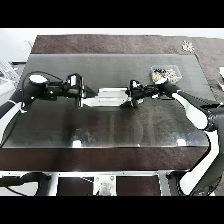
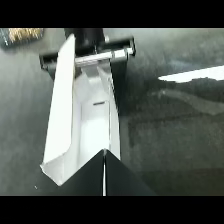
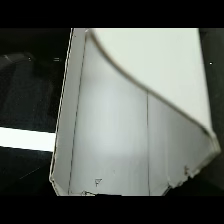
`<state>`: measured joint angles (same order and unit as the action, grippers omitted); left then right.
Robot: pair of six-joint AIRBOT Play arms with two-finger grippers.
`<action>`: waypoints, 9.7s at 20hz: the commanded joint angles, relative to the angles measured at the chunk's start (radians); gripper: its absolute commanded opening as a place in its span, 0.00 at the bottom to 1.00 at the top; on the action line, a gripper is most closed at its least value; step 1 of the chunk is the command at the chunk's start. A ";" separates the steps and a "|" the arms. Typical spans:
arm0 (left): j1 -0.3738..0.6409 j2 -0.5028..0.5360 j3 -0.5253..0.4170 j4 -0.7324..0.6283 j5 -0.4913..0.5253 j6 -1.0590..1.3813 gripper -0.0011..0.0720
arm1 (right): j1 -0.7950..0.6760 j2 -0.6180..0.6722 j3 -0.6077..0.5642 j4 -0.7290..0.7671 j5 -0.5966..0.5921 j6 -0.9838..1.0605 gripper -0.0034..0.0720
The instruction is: Fold the box and place the chain.
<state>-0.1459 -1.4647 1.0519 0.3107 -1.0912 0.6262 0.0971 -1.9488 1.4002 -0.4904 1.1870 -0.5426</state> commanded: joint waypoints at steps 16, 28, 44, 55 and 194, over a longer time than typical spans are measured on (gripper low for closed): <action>-0.014 -0.253 0.183 -0.158 0.158 -0.233 0.04 | 0.000 0.000 0.000 0.000 0.000 0.000 0.83; -0.028 -0.377 0.310 -0.161 0.214 -0.237 0.04 | 0.000 0.000 0.000 0.001 0.000 0.000 0.83; -0.097 -0.422 0.344 -0.100 0.321 -0.225 0.04 | 0.000 0.000 0.000 0.001 0.000 0.000 0.83; 0.000 -0.251 0.386 0.017 0.006 -0.248 0.92 | 0.000 0.000 0.000 0.001 0.000 0.000 0.83; 0.203 -0.256 0.190 0.247 -0.006 -1.649 0.04 | 0.000 0.000 0.000 0.001 0.000 0.000 0.83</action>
<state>0.0528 -1.7210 1.2747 0.5499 -1.0679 -0.8787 0.0971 -1.9491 1.4002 -0.4900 1.1870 -0.5430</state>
